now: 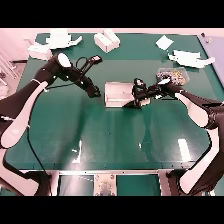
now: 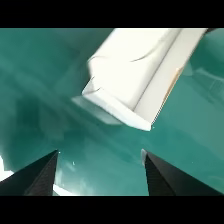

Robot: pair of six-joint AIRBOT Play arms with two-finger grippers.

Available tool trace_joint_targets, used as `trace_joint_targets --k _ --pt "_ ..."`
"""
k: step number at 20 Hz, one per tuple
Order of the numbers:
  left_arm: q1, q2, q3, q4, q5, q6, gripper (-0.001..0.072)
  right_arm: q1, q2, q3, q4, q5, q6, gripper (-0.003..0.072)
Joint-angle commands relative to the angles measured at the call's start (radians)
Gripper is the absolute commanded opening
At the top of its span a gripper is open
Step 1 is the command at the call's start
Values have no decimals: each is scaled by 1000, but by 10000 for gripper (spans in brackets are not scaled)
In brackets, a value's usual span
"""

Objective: Fold the box and place the chain.

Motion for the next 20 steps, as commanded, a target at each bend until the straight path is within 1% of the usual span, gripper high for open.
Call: trace_joint_targets --k 1,3,6,8,9,10,12,14,15,16,20 --pt "11 0 -67 -97 63 384 601 1 0 0 0 0 0 561" --pt "16 -1 -95 -94 88 452 600 1 0 0 0 0 0 561" --pt "23 -2 -123 -91 207 448 599 1 0 0 0 0 0 561" --pt "23 0 -123 -129 208 438 599 1 0 0 0 0 0 561" --pt "23 -2 -123 -173 178 434 600 1 0 0 0 0 0 561" --pt "27 -6 -128 -188 138 507 601 1 0 0 0 0 0 562" --pt "63 -29 -153 -262 68 612 720 1 0 0 0 0 0 561" --pt "113 -66 -154 -362 -6 684 720 1 0 0 0 0 0 562" --pt "131 -84 -154 -417 -14 723 720 1 0 0 0 0 0 561" --pt "138 -96 -154 -455 -22 764 720 1 0 0 0 0 0 561" --pt "134 -161 -151 -539 -69 855 720 1 0 0 0 0 0 561"
